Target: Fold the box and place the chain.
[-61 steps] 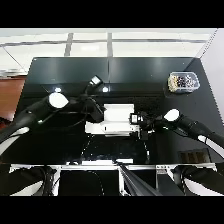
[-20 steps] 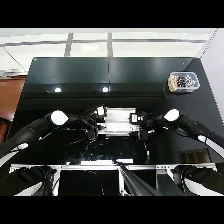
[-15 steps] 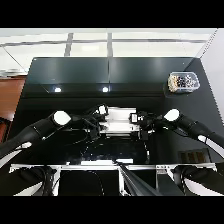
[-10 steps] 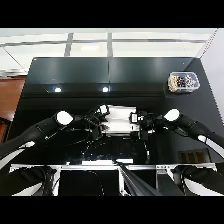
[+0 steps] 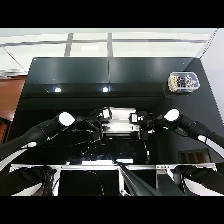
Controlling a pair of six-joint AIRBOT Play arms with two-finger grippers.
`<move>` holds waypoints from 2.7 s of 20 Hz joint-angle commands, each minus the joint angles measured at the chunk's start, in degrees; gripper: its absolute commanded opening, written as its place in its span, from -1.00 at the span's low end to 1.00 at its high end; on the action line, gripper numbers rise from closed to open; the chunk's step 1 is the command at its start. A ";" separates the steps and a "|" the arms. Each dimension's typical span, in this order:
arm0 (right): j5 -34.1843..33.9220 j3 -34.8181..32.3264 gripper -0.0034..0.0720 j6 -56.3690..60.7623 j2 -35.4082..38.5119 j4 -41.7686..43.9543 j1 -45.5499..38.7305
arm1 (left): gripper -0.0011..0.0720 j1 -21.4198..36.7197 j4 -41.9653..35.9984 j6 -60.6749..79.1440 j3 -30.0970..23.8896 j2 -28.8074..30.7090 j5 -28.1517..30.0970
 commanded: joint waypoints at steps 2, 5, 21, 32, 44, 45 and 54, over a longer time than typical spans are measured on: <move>0.04 0.00 -0.74 0.02 -0.04 0.02 0.04 | -0.13 0.11 0.85 -2.75 0.00 1.46 -0.42; 0.04 0.00 -0.74 0.02 -0.04 0.02 0.04 | -0.90 0.96 12.02 -14.14 0.02 8.83 -4.15; 0.07 0.00 -0.74 0.02 -0.04 0.00 0.04 | -0.91 33.24 4.66 -73.42 -2.95 0.44 -27.12; 0.07 0.00 -0.74 0.02 -0.04 0.00 0.04 | 0.50 22.84 -0.04 -62.01 7.76 -10.38 -35.21; 0.07 0.00 -0.74 0.02 -0.04 0.02 0.04 | 0.35 11.21 9.11 -74.03 16.26 -10.38 -30.27; 0.07 0.00 -0.74 0.02 -0.04 0.02 0.04 | 0.17 10.56 9.31 -74.73 16.31 -10.38 -29.40; 0.07 0.00 -0.74 0.02 -0.04 0.02 0.04 | 0.14 6.97 19.02 -84.96 16.31 -10.36 -23.56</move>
